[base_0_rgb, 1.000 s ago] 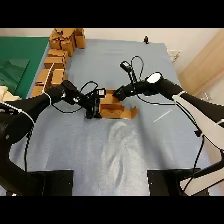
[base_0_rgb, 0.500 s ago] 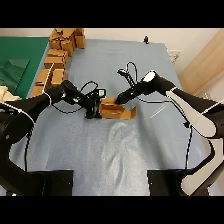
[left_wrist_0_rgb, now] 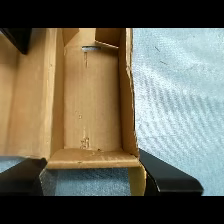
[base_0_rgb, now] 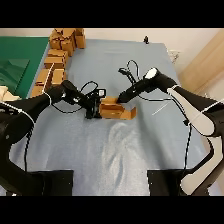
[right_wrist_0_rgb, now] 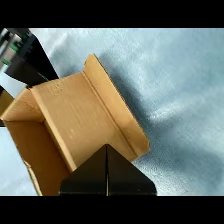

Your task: Fold the box.

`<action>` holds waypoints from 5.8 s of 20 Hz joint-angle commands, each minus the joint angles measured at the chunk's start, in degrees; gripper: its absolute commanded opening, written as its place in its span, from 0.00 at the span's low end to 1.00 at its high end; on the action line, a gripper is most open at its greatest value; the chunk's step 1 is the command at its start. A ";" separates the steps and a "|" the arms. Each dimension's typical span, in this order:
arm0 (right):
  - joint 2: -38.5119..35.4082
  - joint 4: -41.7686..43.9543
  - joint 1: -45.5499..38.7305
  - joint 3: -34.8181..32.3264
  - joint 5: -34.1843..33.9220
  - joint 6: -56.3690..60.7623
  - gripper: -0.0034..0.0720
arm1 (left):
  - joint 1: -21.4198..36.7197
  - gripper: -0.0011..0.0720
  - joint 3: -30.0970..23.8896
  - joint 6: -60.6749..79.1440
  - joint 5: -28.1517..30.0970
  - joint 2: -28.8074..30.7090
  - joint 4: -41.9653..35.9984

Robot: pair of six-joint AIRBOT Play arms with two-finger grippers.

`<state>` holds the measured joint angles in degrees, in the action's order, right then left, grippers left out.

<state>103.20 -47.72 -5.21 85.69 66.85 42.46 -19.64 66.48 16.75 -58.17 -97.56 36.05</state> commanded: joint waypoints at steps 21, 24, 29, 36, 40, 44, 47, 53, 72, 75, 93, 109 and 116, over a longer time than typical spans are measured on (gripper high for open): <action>-11.87 -8.57 -2.93 -17.68 -12.09 3.28 0.05 | 0.02 0.56 0.04 -3.10 0.76 0.02 0.00; -12.31 -17.51 -2.27 -17.70 -10.03 -4.55 0.05 | 0.02 0.56 0.04 -3.06 0.76 0.02 0.02; -14.34 -13.46 -2.14 -17.66 -9.09 -12.07 0.05 | 0.02 0.56 0.04 -3.08 0.74 0.02 -0.02; -13.86 -7.30 1.22 -17.68 -11.47 -11.28 0.05 | 0.00 0.56 0.04 -3.10 0.59 0.02 0.00; -12.55 -6.43 1.97 -17.70 -7.87 -10.38 0.05 | 0.00 0.56 0.04 -3.10 0.61 0.02 -0.02; -12.55 -6.12 3.48 -17.73 -7.56 -10.38 0.05 | 0.00 0.56 0.04 -3.10 0.61 0.02 -0.02; -12.55 -6.14 3.89 -17.73 -7.56 -10.19 0.05 | 0.00 0.56 0.04 -3.13 0.63 0.02 -0.02; -16.17 -15.58 2.51 -17.68 -7.43 -3.15 0.05 | 0.02 0.56 0.04 -3.13 0.66 0.02 0.00; -19.34 15.26 -24.61 -36.44 -2.01 11.17 0.05 | 0.00 0.56 0.04 -3.28 0.70 0.02 0.00; -13.42 20.61 -20.72 -36.35 -3.06 9.07 0.05 | 0.00 0.56 0.04 -3.26 0.74 0.02 -0.02; -10.78 25.31 -13.60 -30.51 -0.92 8.79 0.05 | 0.00 0.56 0.04 -3.26 0.72 0.02 -0.04; -10.78 31.41 -12.50 -30.49 4.00 5.81 0.46 | -0.02 0.56 0.04 -3.26 0.61 0.02 -0.04; -10.78 18.58 -6.25 -23.65 -3.17 18.67 0.62 | 0.00 0.56 0.04 -3.30 0.57 0.02 -0.04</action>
<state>92.49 -24.21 -13.52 59.20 66.67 55.53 -19.66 66.50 13.47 -57.56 -97.56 36.01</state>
